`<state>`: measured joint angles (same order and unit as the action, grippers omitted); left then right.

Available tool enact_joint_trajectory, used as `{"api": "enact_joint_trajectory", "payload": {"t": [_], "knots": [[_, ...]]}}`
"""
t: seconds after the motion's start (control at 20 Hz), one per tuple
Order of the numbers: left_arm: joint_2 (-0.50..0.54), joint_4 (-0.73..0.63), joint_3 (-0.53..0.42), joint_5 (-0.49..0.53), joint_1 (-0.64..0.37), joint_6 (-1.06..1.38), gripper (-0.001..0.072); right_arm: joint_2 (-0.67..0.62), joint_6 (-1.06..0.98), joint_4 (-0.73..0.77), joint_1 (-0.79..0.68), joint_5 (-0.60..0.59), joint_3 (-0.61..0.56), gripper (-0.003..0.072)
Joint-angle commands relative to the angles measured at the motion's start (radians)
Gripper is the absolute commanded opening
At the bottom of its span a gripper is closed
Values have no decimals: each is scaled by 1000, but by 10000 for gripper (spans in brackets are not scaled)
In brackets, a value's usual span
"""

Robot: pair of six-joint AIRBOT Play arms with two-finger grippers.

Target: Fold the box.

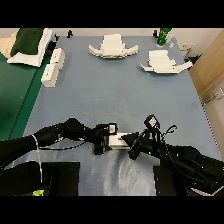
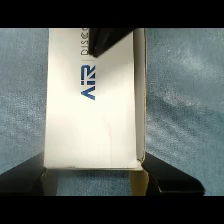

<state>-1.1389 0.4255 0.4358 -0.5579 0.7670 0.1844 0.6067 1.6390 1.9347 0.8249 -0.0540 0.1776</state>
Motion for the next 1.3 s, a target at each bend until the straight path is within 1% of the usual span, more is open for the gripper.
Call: {"api": "enact_joint_trajectory", "payload": {"t": [0.0, 0.15, 0.2, 0.3, 0.35, 0.45, 0.55, 0.65, 0.75, 1.0, 1.15, 1.25], "knots": [[0, 0, 1, 1, 0, 2, 383, -1, 2, -122, -101, -267, 80, 3], [0, 0, 1, 1, 0, 2, 383, 3, -13, -278, -261, -631, 253, 3], [0, 0, 1, 1, 0, 2, 383, 12, -45, -354, -315, -749, 324, 4], [0, 0, 1, 1, 0, 2, 382, 57, -166, -492, -412, -965, 469, 9], [0, 0, 1, 1, 0, 2, 383, 93, -224, -528, -456, -1070, 542, 20], [0, 0, 1, 1, 0, 2, 383, 174, -298, -535, -529, -1236, 655, 20], [0, 0, 1, 1, 0, 2, 383, 254, -392, -533, -576, -1336, 721, 21], [0, 0, 1, 1, 0, 2, 383, 322, -433, -529, -591, -1384, 750, 20], [0, 0, 1, 1, 0, 2, 383, 361, -462, -503, -589, -1385, 750, 20], [4, -25, 6, 5, -2, -5, 383, 388, -461, -483, -589, -1384, 750, 20], [62, 3, 25, 13, -10, -116, 383, 388, -461, -483, -589, -1384, 750, 19], [132, 55, 26, 28, -62, -243, 383, 388, -461, -483, -589, -1384, 750, 20]]}}
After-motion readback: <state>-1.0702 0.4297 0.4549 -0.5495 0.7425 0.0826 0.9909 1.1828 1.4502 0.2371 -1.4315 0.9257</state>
